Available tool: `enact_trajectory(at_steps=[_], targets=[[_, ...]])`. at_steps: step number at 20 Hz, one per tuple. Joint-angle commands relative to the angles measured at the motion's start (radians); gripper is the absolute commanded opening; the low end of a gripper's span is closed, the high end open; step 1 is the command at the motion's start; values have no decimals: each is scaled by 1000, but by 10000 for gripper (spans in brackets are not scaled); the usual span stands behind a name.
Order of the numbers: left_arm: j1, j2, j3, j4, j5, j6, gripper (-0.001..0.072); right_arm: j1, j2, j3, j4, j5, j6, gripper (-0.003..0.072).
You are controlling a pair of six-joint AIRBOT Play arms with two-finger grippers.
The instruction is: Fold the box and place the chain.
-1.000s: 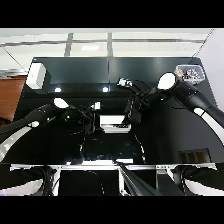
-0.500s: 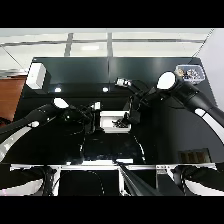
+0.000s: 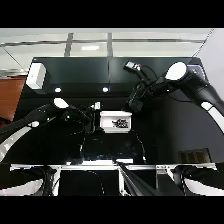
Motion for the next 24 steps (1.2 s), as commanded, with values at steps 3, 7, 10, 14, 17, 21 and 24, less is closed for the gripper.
enact_trajectory(at_steps=[3, 7, 10, 14, 17, 21, 24], targets=[[-1, -1, 1, 0, 1, 0, 489, 49, -39, -23, -2, 85, -55, 494], [-1, -1, 1, 0, 1, 0, 489, 50, -39, -23, -11, 108, -57, 494], [-1, -1, 1, 0, 1, 0, 489, 50, -40, -24, -16, 82, -78, 493], [-1, -1, 1, 0, 1, 0, 489, 51, -43, -32, -16, 77, -102, 492], [-1, -1, 1, 0, 1, 0, 489, 77, -43, -38, -57, 63, -106, 491], [-1, -1, 1, 0, 1, 0, 489, 113, -42, -38, -145, 50, -106, 315], [-1, -1, 1, 0, 1, 0, 489, 115, -35, -38, -145, 50, -105, 232]])
